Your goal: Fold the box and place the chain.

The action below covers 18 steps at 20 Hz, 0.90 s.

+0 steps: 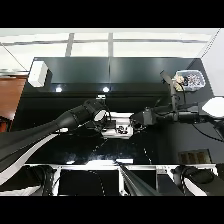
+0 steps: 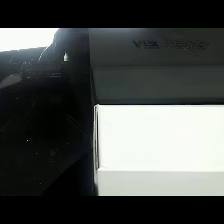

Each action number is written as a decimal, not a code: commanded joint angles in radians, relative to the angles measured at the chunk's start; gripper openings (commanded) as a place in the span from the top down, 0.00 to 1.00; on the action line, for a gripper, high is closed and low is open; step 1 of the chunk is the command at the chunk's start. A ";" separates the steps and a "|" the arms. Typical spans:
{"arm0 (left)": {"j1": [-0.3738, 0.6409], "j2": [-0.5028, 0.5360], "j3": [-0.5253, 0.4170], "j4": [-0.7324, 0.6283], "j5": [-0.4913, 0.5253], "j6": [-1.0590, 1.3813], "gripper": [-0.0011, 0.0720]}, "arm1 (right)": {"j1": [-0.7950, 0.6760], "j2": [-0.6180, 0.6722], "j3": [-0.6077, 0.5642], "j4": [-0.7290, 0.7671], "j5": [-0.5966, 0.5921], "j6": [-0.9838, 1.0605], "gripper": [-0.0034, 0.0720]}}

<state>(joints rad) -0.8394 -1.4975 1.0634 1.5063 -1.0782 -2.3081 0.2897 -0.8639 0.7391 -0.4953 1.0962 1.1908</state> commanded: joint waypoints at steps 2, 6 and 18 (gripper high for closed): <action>0.000 0.000 0.000 0.000 0.000 0.000 0.94 | 0.012 -0.021 -0.004 0.095 -0.023 -0.047 0.93; 0.000 0.000 0.000 0.000 0.000 0.000 0.94 | -0.022 -0.021 0.049 0.235 -0.017 -0.116 0.93; 0.000 0.000 0.000 0.000 0.000 0.000 0.94 | -0.021 -0.032 0.031 -0.013 0.000 -0.016 0.93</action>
<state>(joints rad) -0.8394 -1.4975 1.0634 1.5063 -1.0782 -2.3081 0.2695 -0.8936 0.7872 -0.4572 1.0939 1.1564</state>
